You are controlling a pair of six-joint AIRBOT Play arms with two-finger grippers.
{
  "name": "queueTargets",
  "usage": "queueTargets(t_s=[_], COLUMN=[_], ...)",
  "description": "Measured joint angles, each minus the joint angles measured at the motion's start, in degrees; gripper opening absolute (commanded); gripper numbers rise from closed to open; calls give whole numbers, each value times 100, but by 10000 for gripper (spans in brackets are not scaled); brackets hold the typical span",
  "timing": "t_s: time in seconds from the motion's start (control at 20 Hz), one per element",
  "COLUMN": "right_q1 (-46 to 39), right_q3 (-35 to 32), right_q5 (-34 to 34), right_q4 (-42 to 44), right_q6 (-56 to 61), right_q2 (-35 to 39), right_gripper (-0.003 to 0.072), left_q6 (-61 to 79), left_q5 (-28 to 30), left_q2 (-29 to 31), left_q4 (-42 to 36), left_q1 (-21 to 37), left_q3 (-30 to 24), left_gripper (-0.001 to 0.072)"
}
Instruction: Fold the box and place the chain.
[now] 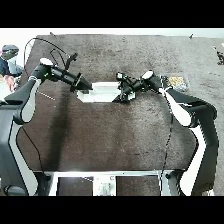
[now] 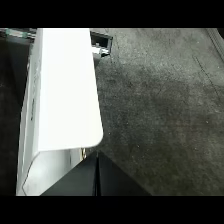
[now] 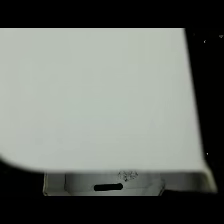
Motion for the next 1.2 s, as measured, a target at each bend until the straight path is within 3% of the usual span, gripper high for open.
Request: queueTargets(t_s=[0.5, 0.95, 1.2], right_q1=[0, 0, 0], right_q3=[0, 0, 0], right_q5=[0, 0, 0], right_q4=[2, 2, 2], right_q6=[0, 2, 0], right_q2=[0, 0, 0], right_gripper=[421, 421, 421], left_q6=[13, 26, 26], left_q5=[835, 2308, 2385], left_q2=[-15, -17, -42], left_q4=[-260, -256, 236], left_q1=[-271, -280, -304], left_q3=[-7, -7, -7], left_gripper=[10, 11, 10])
